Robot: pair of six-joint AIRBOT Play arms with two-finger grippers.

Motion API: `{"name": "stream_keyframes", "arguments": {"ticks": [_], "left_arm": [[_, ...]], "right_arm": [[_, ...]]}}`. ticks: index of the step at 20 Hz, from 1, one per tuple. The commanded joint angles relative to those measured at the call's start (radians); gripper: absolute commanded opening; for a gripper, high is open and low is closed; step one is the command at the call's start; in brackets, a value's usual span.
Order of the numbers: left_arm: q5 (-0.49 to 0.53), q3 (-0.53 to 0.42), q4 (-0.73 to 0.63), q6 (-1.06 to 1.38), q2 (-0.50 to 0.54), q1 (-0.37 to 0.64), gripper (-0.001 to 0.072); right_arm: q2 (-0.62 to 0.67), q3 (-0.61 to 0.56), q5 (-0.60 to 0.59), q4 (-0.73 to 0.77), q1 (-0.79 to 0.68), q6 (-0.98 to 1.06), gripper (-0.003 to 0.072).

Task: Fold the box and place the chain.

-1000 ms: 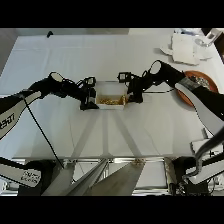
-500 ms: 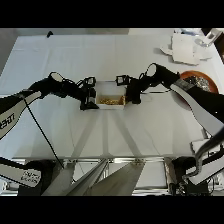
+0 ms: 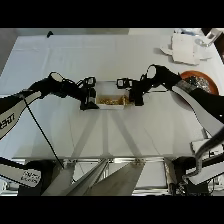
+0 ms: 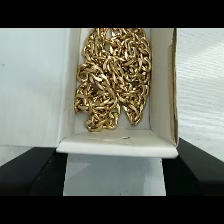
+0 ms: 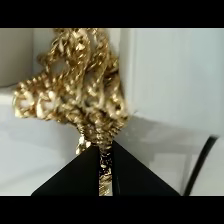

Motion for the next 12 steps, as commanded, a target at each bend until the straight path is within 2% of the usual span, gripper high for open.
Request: {"name": "stream_keyframes", "arguments": {"ticks": [1, 5, 10, 12], "left_arm": [[0.000, 0.000, 0.000, 0.000, 0.000, 0.000, 0.0395], [0.000, 0.000, 0.000, 0.000, 0.000, 0.000, 0.0395], [0.000, 0.000, 0.000, 0.000, 0.000, 0.000, 0.0395], [0.000, 0.000, 0.000, 0.000, 0.000, 0.000, 0.0395]], "right_arm": [[0.092, 0.005, 0.040, 0.036, 0.000, 0.092, 0.0013], [0.204, 0.005, 0.097, 0.050, 0.010, 0.187, 0.0013], [0.285, 0.005, 0.077, 0.108, 0.079, 0.212, 0.0013], [0.286, 0.005, 0.011, 0.123, 0.124, 0.267, 0.0013]]}}
